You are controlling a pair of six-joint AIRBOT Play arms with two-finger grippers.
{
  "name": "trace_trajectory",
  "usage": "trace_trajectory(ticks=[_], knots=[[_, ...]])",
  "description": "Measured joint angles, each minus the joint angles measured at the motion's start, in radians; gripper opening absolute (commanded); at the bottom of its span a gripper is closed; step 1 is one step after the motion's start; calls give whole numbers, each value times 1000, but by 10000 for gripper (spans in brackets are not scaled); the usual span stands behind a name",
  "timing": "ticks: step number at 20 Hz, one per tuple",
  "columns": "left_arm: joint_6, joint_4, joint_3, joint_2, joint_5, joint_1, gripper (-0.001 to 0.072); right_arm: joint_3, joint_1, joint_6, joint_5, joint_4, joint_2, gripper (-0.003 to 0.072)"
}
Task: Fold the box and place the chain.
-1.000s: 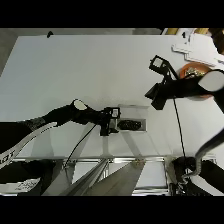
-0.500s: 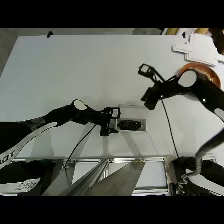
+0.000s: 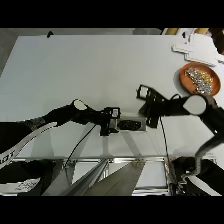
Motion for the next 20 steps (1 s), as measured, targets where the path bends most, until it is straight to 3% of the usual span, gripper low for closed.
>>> trace_trajectory(ticks=[3,4,8,20], knots=[[0,0,0,0,0,0,170,-53,64,-35,-13,7,47,149],[0,0,0,0,0,0,170,-62,84,-43,-16,9,54,202],[0,0,0,0,0,0,170,-79,136,-56,-22,12,69,254],[0,0,0,0,0,0,170,-85,158,-55,-51,-46,43,281]])
